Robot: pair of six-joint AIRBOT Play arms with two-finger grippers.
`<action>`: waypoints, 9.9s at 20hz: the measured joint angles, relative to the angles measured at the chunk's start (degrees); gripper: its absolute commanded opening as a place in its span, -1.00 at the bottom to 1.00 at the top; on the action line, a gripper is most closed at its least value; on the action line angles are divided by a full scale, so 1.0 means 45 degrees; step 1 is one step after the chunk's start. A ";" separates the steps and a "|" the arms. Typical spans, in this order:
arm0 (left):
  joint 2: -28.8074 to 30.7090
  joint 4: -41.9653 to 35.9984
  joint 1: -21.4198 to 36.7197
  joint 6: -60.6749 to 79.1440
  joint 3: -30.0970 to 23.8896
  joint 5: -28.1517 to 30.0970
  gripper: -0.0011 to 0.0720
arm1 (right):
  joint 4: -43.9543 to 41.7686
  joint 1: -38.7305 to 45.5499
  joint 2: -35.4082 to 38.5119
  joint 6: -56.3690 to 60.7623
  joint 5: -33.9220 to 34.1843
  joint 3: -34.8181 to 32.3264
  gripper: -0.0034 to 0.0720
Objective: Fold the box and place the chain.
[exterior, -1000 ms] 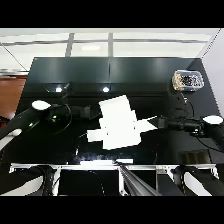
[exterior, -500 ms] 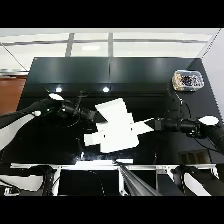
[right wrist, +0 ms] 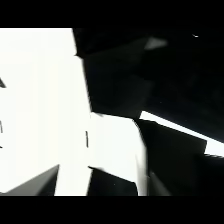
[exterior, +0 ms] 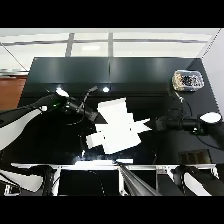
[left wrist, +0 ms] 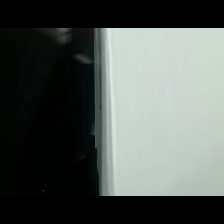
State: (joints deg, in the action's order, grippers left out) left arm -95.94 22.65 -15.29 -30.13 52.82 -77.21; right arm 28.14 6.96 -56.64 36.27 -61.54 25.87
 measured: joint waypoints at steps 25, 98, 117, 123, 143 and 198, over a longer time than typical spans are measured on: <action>0.2997 0.1214 -0.2545 0.9243 -0.1719 0.6314 -0.90 | 0.4741 -0.3691 0.0141 -0.4707 0.0330 0.2001 0.83; 0.3254 0.2113 -0.2458 0.8587 -0.1715 0.6392 0.63 | 0.1078 -0.6698 -0.3070 -1.1171 0.5144 0.0704 0.23; 0.7237 0.3225 -0.3973 -0.0845 -0.3580 0.5600 -0.91 | 0.1413 -0.6722 -0.3070 -1.1307 0.5115 0.0699 0.23; 0.6717 0.0194 -0.3954 0.1180 -0.3803 1.0418 -0.91 | 0.1365 -0.6722 -0.3070 -1.1302 0.5115 0.0699 0.23; 0.6649 0.2186 -0.1685 0.0525 -0.2633 0.7961 -0.33 | 0.1360 -0.6722 -0.3075 -1.1302 0.5158 0.0699 0.23; 0.8699 0.5697 0.2948 -0.6878 -0.4896 0.4682 -0.90 | 0.1321 -0.6722 -0.3075 -1.1166 0.5411 0.0699 0.23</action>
State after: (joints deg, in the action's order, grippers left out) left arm -56.80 48.29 -2.02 -61.08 30.79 -56.14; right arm 34.09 -23.29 -70.48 -13.98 -37.19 29.02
